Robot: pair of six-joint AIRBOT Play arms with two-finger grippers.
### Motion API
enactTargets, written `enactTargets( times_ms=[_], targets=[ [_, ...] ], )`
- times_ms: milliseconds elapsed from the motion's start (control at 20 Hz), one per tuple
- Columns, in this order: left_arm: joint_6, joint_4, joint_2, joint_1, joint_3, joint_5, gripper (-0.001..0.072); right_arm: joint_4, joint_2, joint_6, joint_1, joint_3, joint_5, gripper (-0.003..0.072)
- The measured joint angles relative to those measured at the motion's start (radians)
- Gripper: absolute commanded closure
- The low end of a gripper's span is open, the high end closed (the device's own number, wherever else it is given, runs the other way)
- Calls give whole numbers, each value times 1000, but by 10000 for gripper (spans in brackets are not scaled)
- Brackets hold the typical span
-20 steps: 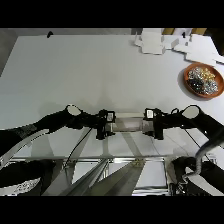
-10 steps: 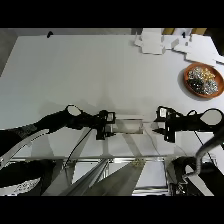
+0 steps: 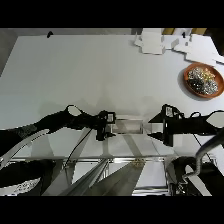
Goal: Fold the box and place the chain.
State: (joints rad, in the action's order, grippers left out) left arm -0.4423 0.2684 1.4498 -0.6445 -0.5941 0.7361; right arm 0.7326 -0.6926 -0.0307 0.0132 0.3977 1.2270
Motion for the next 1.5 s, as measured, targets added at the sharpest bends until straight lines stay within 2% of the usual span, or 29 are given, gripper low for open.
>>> enactTargets(
  times_ms=[300, 500, 550, 750, 1000, 1250, 1500],
  targets=[
    [-2, 0, 0, 0, 0, -1, 502, -61, 6, 4, 0, 0, -50, 190],
    [-3, 0, 0, 0, 0, -2, 502, -105, 6, 6, 5, 0, -43, 618],
    [-3, 0, 0, 0, 0, -2, 502, -120, 5, 12, 17, 0, -32, 668],
    [-3, 0, 0, 0, 0, -2, 502, -177, -36, 48, 130, 0, -56, 668],
    [-3, 0, 0, 0, 0, -2, 502, -354, -171, 56, 241, 1, -278, 668],
    [-3, 0, 0, 0, 0, -3, 502, -451, -337, -56, 240, 16, -483, 668],
    [-3, 0, 0, 0, 0, -4, 502, -406, -420, -161, 187, 22, -523, 664]
  ],
)
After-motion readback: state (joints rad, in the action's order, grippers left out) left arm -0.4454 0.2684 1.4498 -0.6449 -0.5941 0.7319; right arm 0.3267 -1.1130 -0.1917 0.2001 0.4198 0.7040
